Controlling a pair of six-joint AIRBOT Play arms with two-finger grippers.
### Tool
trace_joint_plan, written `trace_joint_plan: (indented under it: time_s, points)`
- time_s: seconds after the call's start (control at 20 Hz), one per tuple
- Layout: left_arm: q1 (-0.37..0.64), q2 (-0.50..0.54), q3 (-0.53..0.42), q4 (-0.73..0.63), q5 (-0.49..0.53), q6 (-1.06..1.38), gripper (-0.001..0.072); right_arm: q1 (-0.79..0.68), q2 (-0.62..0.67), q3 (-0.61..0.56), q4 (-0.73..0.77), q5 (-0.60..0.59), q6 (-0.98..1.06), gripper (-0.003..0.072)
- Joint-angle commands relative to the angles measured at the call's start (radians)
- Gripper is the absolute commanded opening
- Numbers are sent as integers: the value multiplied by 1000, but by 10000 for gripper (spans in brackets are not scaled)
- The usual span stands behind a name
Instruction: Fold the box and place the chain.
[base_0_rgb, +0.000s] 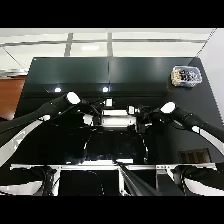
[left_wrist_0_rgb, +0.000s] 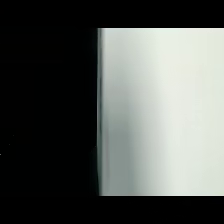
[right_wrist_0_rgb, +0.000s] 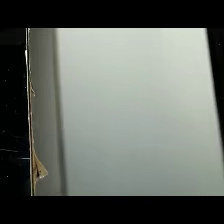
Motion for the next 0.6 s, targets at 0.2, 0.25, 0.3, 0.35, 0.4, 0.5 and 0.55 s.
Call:
trace_joint_plan:
  time_s: [0.2,0.25,0.3,0.35,0.4,0.5,0.55]
  points:
    - [1,0,0,0,0,0,28,-10,0,0,-24,34,3,633]
    - [1,0,0,0,0,0,28,-8,0,0,-29,31,8,633]
    - [1,0,0,0,0,0,28,-9,0,0,-28,26,12,633]
    - [1,0,0,0,0,0,28,-8,0,0,-25,19,17,633]
    - [1,0,0,0,0,0,28,-8,0,0,-25,16,20,633]
    - [1,0,0,0,0,0,28,-1,-1,0,-29,8,23,633]
    - [1,0,0,0,0,0,28,1,-1,0,-34,5,27,633]
